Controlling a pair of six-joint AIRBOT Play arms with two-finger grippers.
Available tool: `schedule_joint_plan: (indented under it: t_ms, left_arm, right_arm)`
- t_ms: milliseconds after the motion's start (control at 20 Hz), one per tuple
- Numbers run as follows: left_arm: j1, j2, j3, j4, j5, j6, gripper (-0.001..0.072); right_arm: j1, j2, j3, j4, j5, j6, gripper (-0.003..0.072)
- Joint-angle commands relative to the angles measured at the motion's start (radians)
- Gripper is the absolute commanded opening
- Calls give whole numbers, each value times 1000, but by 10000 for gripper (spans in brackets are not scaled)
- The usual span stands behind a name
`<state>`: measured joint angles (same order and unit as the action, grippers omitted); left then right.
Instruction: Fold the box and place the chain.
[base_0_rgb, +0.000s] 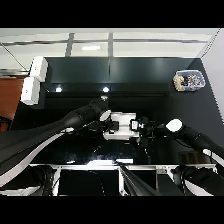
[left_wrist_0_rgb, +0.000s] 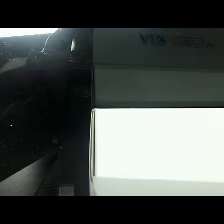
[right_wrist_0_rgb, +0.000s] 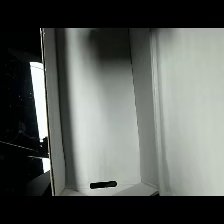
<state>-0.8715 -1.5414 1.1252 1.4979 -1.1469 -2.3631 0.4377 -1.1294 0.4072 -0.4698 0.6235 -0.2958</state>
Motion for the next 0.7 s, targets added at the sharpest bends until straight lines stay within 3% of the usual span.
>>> schedule_joint_plan:
  t_ms: [0,100,150,250,350,650]
  left_arm:
    - [0,0,1,1,-17,-2,530]
    - [0,-5,1,0,-16,-2,529]
    - [0,-10,1,-16,-17,-2,476]
    - [0,-16,1,-27,-14,-1,196]
    - [0,-17,1,-26,-15,0,26]
    - [0,-17,1,-22,-15,3,29]
  right_arm:
    - [0,0,0,0,0,0,432]
    - [0,0,0,0,0,0,432]
    - [0,0,0,0,0,0,432]
    - [0,0,0,0,0,0,432]
    - [0,0,0,0,0,0,431]
    - [0,0,0,2,0,1,432]
